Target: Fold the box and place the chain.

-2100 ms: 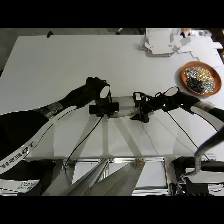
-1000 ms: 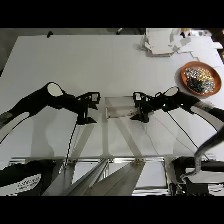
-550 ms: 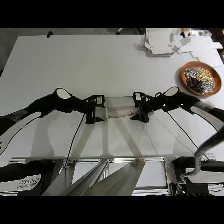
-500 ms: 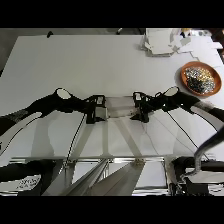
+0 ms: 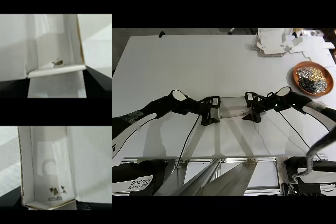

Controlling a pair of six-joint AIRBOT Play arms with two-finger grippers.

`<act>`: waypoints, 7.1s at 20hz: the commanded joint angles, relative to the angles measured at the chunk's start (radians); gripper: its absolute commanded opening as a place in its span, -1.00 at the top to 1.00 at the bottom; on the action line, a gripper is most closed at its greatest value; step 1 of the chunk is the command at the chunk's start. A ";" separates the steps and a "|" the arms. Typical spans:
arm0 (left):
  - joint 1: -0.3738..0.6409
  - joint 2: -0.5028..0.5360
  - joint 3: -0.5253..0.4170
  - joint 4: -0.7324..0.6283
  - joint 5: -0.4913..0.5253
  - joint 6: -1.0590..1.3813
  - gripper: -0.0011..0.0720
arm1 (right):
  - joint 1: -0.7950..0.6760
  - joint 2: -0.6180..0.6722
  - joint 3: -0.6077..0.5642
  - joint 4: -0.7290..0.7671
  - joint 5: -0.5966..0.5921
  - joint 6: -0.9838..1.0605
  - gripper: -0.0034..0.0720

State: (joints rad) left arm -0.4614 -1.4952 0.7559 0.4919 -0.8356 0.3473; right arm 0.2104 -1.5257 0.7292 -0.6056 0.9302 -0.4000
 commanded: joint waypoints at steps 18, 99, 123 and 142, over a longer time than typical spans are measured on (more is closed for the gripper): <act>-0.056 -0.055 0.000 -0.050 0.084 -0.034 -0.08 | 0.000 0.000 0.000 0.000 0.000 0.000 -0.12; -0.058 -0.054 0.000 -0.048 0.061 -0.037 0.23 | -0.006 0.321 -0.001 -0.358 0.089 0.159 0.44; -0.058 -0.055 0.000 -0.048 0.061 -0.037 0.23 | 0.063 0.185 -0.009 -0.194 0.002 0.222 -0.18; -0.057 -0.054 0.000 -0.048 0.061 -0.037 0.23 | -0.292 0.453 -0.150 -0.499 -0.055 1.569 0.88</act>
State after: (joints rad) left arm -0.5182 -1.5501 0.7555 0.4435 -0.7750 0.3099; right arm -0.0093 -1.0668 0.6277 -1.1797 0.8402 1.1130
